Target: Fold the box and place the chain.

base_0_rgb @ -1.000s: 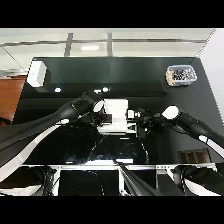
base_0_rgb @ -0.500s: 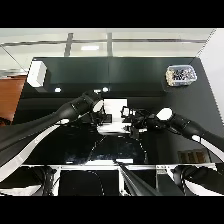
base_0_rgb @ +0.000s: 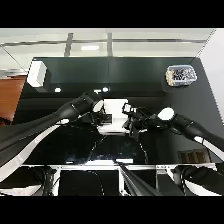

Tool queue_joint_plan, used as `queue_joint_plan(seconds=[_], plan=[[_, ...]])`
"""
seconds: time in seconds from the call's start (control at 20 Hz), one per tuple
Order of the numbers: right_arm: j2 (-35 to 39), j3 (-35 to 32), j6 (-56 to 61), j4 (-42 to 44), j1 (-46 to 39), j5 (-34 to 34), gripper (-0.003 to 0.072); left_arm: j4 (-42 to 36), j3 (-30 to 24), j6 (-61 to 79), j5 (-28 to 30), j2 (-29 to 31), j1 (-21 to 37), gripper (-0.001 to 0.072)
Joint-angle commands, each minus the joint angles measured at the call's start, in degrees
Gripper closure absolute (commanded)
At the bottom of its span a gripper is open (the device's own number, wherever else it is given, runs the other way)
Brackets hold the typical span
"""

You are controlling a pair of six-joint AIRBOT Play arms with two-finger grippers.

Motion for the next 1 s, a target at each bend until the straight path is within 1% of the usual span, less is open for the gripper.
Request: queue_joint_plan(seconds=[0.0,0.1,0.15,0.2,0.3,0.35,0.4,0.5,0.55,0.6,0.75,0.85,0.95], plan=[[7.4,1.9,29.0,-14.9,-4.7,6.4,0.0662,0.2,0.0,0.0,1.1,0.0,0.0,0.0682],[12.9,3.7,46.8,-23.6,-14.0,10.5,0.0662,0.2,0.0,0.0,1.1,0.0,0.0,0.0682],[14.4,3.6,53.8,-24.9,-20.5,12.1,0.0662,0.2,0.0,0.0,1.1,0.0,0.0,0.0682],[14.4,3.3,57.9,-24.5,-26.8,14.2,0.0662,0.2,0.0,0.0,1.1,0.0,0.0,0.0682],[13.0,0.1,60.0,-20.0,-37.4,17.2,0.0662,0.2,0.0,0.0,1.0,0.0,0.0,0.0682],[11.7,-2.1,59.7,-16.4,-41.0,19.4,0.0662,0.2,0.0,0.0,0.9,0.0,0.0,0.0682],[10.1,-3.9,58.2,-13.9,-42.4,21.5,0.0662,0.2,0.0,0.0,0.7,0.0,0.0,0.0682],[6.0,-7.1,53.2,-7.8,-41.1,23.9,0.0662,0.1,0.0,0.0,0.6,0.0,0.0,0.0682],[3.7,-8.0,51.1,-4.8,-38.9,23.8,0.0662,0.1,0.0,0.0,0.6,0.0,0.0,0.0682],[1.6,-8.2,50.4,-3.3,-36.3,22.7,0.0662,0.1,0.0,0.0,0.6,0.0,0.0,0.0682],[-4.1,-8.0,48.5,1.2,-28.0,15.6,0.0662,0.1,0.0,0.0,0.6,0.0,0.0,0.0682],[-6.3,-7.7,43.9,7.0,-24.6,13.4,0.0662,0.1,0.0,0.0,0.6,0.0,0.0,0.0682],[-6.6,-7.6,39.7,11.6,-23.2,13.0,0.0662,-0.1,0.0,0.0,0.6,0.0,0.0,0.0682]])
